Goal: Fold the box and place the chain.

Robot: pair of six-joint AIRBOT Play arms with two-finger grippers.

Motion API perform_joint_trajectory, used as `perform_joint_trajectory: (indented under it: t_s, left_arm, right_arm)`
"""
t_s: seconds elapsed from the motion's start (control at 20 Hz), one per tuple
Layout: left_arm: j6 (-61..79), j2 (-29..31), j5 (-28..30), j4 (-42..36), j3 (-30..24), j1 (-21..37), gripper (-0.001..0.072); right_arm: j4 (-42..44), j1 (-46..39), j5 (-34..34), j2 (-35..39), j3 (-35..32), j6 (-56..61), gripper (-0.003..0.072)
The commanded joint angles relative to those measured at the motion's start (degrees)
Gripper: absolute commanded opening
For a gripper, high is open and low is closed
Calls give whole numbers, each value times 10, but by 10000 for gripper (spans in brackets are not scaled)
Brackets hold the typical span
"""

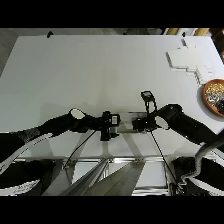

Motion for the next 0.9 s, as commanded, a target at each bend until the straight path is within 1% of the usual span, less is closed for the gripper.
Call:
perform_joint_trajectory:
  t_s: [0.0, 0.2, 0.4, 0.55, 0.65, 0.7, 0.75, 0.85]
  left_arm:
    - [0, 0, 1, 0, 0, 0, 204]
    - [0, 0, 1, 0, 0, 0, 204]
    - [0, 0, 1, 0, 0, 0, 204]
    - [0, 0, 1, 0, 0, 0, 204]
    - [0, 0, 1, 0, 0, 0, 204]
    - [0, 0, 1, 0, 0, 0, 204]
    - [0, 0, 1, 0, 0, 0, 204]
    - [0, 0, 1, 0, 0, 0, 204]
  right_arm:
    - [-19, 1, 21, 0, 0, 6, 314]
    - [-21, 0, 19, -2, 0, 9, 314]
    - [-14, 1, 21, -46, 6, 32, 315]
    - [-14, 2, 23, -50, 19, 32, 314]
    - [-13, 2, 23, -50, 25, 34, 257]
    - [-13, 2, 24, -50, 25, 34, 254]
    - [-12, 2, 30, -50, 25, 34, 220]
    - [-12, 2, 46, -50, 25, 38, 197]
